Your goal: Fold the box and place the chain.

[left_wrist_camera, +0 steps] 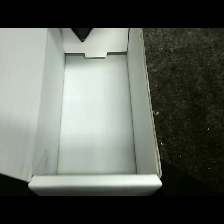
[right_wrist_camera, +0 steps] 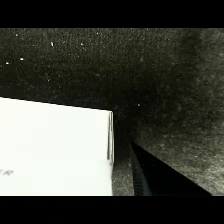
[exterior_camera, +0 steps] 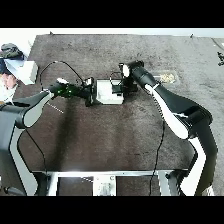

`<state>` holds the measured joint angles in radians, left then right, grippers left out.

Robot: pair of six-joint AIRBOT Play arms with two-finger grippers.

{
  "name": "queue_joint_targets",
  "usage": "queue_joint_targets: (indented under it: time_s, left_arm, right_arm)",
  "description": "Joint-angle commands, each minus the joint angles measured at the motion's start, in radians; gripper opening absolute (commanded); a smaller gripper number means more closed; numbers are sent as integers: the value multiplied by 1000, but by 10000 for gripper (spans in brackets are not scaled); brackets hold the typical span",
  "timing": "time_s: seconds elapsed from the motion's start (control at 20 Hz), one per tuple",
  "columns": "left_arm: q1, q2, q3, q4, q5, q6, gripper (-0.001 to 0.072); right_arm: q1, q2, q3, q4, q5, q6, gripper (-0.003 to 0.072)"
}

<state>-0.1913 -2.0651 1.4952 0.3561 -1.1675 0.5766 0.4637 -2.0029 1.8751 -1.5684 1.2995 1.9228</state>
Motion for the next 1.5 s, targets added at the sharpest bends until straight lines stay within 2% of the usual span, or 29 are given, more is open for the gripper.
queue_joint_targets:
  time_s: [0.0, 0.25, 0.3, 0.35, 0.65, 0.75, 0.95, 1.0, 1.05, 1.1, 1.45]
  left_arm:
    - [1, 1, 0, 0, 0, 0, 273]
    - [1, 1, 0, 0, 0, 0, 273]
    - [1, 1, 0, 0, 0, 0, 273]
    - [1, 1, 0, 0, 0, 0, 272]
    - [1, 1, 0, 0, 0, 0, 273]
    - [1, 1, 0, 0, 0, 0, 273]
    - [1, 1, 0, 0, 0, 0, 273]
    - [1, 1, 0, 0, 0, 0, 273]
    - [1, 1, 0, 0, 0, 0, 273]
    - [1, 1, 0, 0, 0, 0, 273]
    - [1, 1, 0, 0, 0, 0, 273]
  right_arm:
    - [1, 0, -14, 2, -31, 13, 336]
    - [1, -16, -14, -3, -29, 20, 326]
    - [1, -18, -14, -3, -32, 20, 183]
    - [1, -21, -14, -3, -34, 24, 158]
    - [1, -38, -14, -3, -23, 38, 153]
    - [1, -38, -13, -3, -24, 38, 34]
    - [1, -38, -13, -10, -25, 56, 36]
    - [1, -38, -13, -10, -26, 56, 86]
    - [1, -37, -13, -10, -29, 56, 279]
    - [1, -35, -13, -10, -29, 56, 303]
    - [1, 25, -13, 2, -27, 31, 306]
